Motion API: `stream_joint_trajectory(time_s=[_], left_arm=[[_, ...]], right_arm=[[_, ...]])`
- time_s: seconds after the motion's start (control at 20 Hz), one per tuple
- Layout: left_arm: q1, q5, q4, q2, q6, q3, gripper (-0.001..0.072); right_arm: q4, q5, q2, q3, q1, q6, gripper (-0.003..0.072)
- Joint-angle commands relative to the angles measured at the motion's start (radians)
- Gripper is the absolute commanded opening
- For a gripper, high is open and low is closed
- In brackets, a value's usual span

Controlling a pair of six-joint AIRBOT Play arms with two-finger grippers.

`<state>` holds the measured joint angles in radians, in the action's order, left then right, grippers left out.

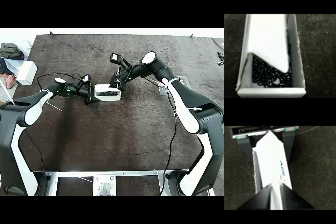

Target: Fold the box and place the chain.

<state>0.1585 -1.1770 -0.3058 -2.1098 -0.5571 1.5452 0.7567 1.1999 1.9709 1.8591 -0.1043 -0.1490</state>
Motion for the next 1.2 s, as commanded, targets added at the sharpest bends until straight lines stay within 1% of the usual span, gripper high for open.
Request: stream_joint_trajectory(time_s=[0.0,0.4,1.15], left_arm=[[0.001,-0.001,-0.001,0.000,-0.001,0.000,0.0234],[0.001,-0.001,-0.001,0.000,-0.001,0.000,0.0234],[0.001,-0.001,-0.001,0.000,-0.001,0.000,0.0235]], right_arm=[[0.004,0.001,-0.001,0.001,0.000,-0.001,0.0157],[0.055,0.053,-0.001,0.000,0.000,-0.031,0.0156],[0.071,0.053,0.001,0.000,-0.006,-0.057,0.0156]])
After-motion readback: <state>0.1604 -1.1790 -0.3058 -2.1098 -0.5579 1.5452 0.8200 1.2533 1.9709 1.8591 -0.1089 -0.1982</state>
